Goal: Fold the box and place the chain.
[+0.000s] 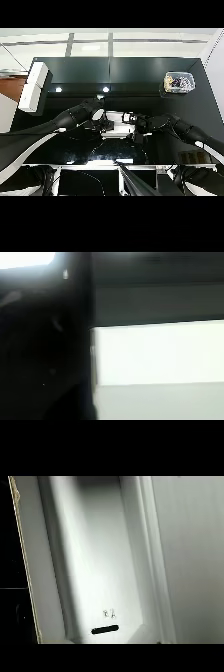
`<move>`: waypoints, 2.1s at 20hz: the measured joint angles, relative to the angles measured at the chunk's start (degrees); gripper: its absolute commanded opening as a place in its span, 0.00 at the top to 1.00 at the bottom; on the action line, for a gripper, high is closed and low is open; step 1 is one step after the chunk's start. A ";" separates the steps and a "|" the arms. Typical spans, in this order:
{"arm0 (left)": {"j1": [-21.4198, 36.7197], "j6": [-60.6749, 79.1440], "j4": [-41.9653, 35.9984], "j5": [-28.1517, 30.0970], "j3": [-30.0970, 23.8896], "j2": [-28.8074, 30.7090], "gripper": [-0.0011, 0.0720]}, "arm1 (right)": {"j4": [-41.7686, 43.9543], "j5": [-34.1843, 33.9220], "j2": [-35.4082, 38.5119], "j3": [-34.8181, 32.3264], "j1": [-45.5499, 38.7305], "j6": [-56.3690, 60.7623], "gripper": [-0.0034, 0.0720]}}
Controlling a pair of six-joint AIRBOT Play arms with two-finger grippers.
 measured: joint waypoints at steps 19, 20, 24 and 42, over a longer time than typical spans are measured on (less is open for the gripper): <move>0.00 -1.68 3.98 -1.60 0.22 0.55 0.95 | -10.99 -4.26 5.33 1.40 0.09 2.38 0.02; 0.00 -1.88 4.15 -1.42 0.20 0.55 0.95 | -10.40 -4.35 5.40 1.40 0.11 1.68 0.02; 0.00 -2.08 4.37 -0.98 -0.22 0.55 0.95 | -8.26 -3.41 5.57 1.44 0.11 -0.04 0.02; 0.00 -2.14 4.44 -1.18 -0.48 0.57 0.95 | -2.32 -0.48 4.44 1.44 2.99 1.77 0.78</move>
